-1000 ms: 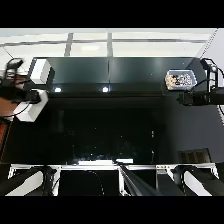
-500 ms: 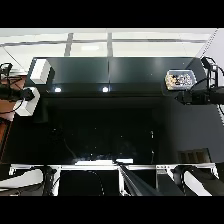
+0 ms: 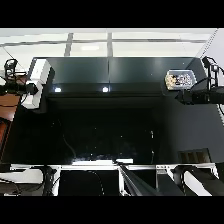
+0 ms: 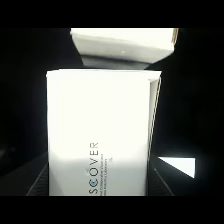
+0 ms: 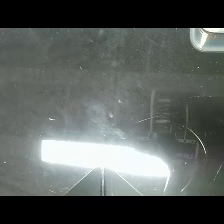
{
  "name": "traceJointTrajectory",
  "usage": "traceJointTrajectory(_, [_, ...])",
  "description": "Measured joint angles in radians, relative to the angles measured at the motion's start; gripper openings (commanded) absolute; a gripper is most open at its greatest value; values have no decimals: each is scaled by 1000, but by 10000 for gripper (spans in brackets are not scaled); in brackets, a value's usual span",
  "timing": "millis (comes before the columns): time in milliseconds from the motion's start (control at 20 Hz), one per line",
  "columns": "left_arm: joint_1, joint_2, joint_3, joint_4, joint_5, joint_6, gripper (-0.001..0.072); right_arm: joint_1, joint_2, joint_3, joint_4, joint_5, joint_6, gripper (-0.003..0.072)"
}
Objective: Fold the box and place the chain.
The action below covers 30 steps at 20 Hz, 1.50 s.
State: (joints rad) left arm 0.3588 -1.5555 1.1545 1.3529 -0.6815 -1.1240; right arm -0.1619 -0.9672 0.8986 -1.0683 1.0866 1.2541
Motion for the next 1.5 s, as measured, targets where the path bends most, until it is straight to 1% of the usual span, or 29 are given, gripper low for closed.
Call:
traceJointTrajectory(50, [-5,-4,10,-1,6,0,636,1,0,0,5,0,0,14])
traceJointTrajectory(100, [-9,-5,23,-6,8,-1,715,1,0,0,11,0,0,13])
traceJointTrajectory(150, [-14,-6,47,-9,13,-6,715,1,0,0,18,0,0,14])
traceJointTrajectory(200, [-18,-8,76,-8,-4,-11,715,1,0,0,24,0,0,14])
traceJointTrajectory(300, [-25,-9,161,-11,-61,-35,712,1,0,0,34,-1,0,14])
traceJointTrajectory(350, [-27,-10,216,-11,-115,-50,687,1,0,0,37,-1,0,13])
traceJointTrajectory(400, [-29,-10,270,-11,-167,-64,486,2,0,0,41,-1,0,13])
traceJointTrajectory(450, [-30,-10,335,-12,-232,-90,82,5,0,0,41,-1,0,14])
traceJointTrajectory(500, [-31,-10,393,-12,-306,-115,24,13,0,-1,42,-4,0,14])
traceJointTrajectory(600, [-39,1,486,-41,-448,-147,23,47,-1,-10,45,-15,-5,14])
traceJointTrajectory(650, [-49,16,510,-69,-510,-161,23,72,-1,-20,44,-31,-9,13])
traceJointTrajectory(700, [-65,39,514,-98,-552,-169,23,100,-2,-36,43,-60,-16,14])
traceJointTrajectory(750, [-89,73,497,-137,-575,-175,23,127,-2,-59,39,-97,-21,14])
traceJointTrajectory(800, [-118,112,458,-170,-589,-175,23,152,-3,-86,32,-147,-24,14])
traceJointTrajectory(900, [-199,225,309,-209,-547,-182,23,188,-5,-153,8,-280,-29,14])
traceJointTrajectory(1000, [-291,368,95,-216,-441,-183,23,205,-5,-203,-13,-385,-32,14])
traceJointTrajectory(1100, [-373,523,-135,-195,-305,-190,23,215,-6,-231,-28,-428,-34,14])
traceJointTrajectory(1200, [-421,652,-325,-171,-200,-210,24,220,-6,-245,-35,-449,-34,14])
traceJointTrajectory(1250, [-432,702,-401,-159,-159,-222,24,221,-6,-250,-37,-457,-34,14])
traceJointTrajectory(1300, [-438,747,-473,-150,-130,-239,25,222,-6,-253,-38,-462,-34,14])
traceJointTrajectory(1400, [-444,803,-570,-143,-81,-259,25,223,-6,-257,-40,-468,-34,14])
traceJointTrajectory(1500, [-448,832,-624,-137,-51,-272,25,224,-6,-259,-42,-472,-34,14])
